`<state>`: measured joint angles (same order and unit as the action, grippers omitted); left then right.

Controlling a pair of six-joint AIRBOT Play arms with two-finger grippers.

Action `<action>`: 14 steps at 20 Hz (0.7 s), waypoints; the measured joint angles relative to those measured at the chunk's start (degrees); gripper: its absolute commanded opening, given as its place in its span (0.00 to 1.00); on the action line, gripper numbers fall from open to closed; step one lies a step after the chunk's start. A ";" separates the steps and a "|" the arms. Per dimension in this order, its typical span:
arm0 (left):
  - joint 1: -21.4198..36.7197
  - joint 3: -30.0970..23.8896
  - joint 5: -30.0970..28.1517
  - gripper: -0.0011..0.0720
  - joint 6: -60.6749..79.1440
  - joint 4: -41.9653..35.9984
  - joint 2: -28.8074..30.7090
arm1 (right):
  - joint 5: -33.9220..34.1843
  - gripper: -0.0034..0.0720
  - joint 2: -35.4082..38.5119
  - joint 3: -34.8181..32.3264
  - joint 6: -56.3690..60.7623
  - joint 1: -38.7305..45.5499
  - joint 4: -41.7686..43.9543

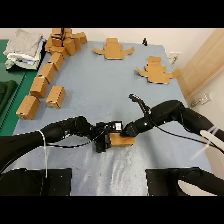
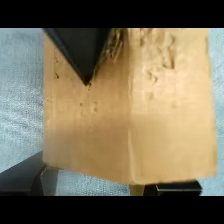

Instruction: Fold the box.

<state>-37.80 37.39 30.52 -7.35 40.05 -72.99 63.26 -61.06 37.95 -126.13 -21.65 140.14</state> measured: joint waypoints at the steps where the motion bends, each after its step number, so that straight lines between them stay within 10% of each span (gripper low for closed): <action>1: 0.00 0.00 0.00 0.65 0.00 0.00 0.00 | -1.05 0.05 1.81 -0.94 -0.13 -1.20 -1.29; 14: 0.00 0.00 -0.02 0.65 -0.13 -0.02 0.00 | -19.43 0.05 10.36 -7.82 0.04 -15.61 -20.06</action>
